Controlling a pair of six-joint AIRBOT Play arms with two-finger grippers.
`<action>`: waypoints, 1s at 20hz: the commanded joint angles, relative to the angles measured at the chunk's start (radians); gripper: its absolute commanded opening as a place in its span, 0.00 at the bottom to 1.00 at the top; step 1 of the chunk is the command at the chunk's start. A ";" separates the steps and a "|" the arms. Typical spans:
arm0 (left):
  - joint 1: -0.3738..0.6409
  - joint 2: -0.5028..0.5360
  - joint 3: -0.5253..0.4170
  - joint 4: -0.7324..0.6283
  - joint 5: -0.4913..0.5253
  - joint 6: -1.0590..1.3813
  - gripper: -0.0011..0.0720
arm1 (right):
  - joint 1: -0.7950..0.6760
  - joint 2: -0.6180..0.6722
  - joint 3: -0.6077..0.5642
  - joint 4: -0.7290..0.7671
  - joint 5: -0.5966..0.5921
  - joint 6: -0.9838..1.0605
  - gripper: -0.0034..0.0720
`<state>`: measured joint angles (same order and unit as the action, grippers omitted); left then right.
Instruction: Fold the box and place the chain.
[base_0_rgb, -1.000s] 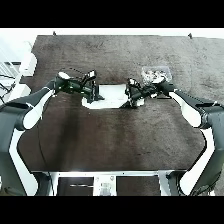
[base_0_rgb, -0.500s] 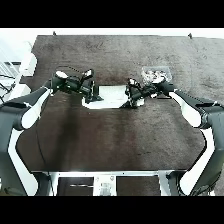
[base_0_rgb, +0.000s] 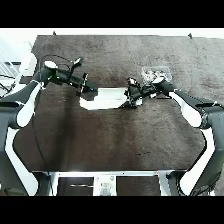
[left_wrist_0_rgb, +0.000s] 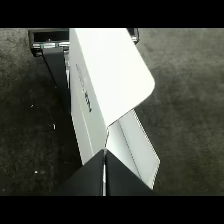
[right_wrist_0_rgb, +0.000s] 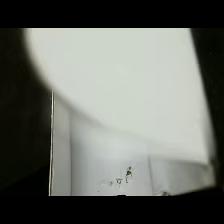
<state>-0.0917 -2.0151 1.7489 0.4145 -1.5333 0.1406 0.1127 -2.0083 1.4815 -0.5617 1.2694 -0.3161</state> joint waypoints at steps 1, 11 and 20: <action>0.005 0.034 0.026 0.006 -0.034 -0.082 0.03 | -0.002 -0.001 0.000 -0.003 -0.004 0.000 0.78; 0.001 0.190 -0.052 0.072 0.100 -0.095 0.03 | -0.001 -0.001 0.000 -0.003 -0.004 0.000 0.78; -0.086 0.422 -0.527 0.019 0.463 0.101 0.03 | -0.002 -0.001 0.000 -0.003 -0.004 0.000 0.78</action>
<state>-0.1429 -1.6249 1.3426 0.4400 -1.2072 0.1856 0.1112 -2.0094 1.4815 -0.5648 1.2648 -0.3161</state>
